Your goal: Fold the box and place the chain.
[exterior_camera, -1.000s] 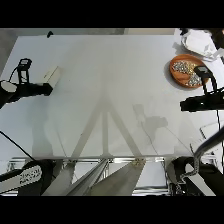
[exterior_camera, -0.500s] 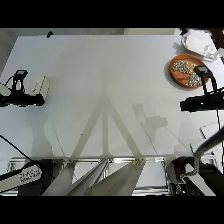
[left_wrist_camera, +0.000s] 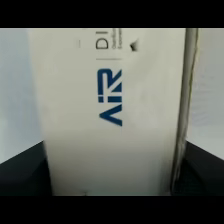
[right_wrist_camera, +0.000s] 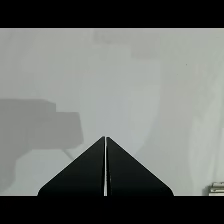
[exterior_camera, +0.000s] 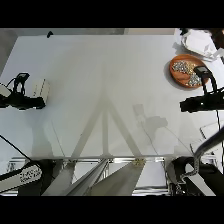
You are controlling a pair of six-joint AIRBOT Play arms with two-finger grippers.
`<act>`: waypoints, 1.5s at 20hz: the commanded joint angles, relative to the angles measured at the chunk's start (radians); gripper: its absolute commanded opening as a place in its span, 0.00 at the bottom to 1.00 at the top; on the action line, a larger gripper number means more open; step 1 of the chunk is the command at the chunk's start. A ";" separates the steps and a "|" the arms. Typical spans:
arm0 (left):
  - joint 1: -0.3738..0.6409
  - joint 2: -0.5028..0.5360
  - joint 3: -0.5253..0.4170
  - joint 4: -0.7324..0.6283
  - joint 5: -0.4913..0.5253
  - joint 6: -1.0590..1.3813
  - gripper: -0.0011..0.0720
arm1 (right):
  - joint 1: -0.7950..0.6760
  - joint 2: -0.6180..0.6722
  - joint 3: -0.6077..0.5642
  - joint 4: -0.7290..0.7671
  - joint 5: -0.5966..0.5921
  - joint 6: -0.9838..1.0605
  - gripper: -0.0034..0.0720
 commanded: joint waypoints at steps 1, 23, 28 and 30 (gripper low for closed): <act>0.001 0.002 0.001 -0.003 -0.017 0.000 0.96 | 0.000 0.000 0.001 0.002 0.001 0.000 0.06; -0.002 0.404 0.000 -0.302 -0.377 -0.009 0.02 | 0.000 0.000 0.001 0.008 0.000 0.087 0.06; -0.002 0.404 0.000 -0.402 -0.355 -0.012 0.02 | 0.000 0.000 0.001 0.008 0.000 0.087 0.06; -0.002 0.404 0.000 -0.396 -0.348 -0.011 0.02 | 0.000 0.000 0.001 0.008 0.000 0.087 0.06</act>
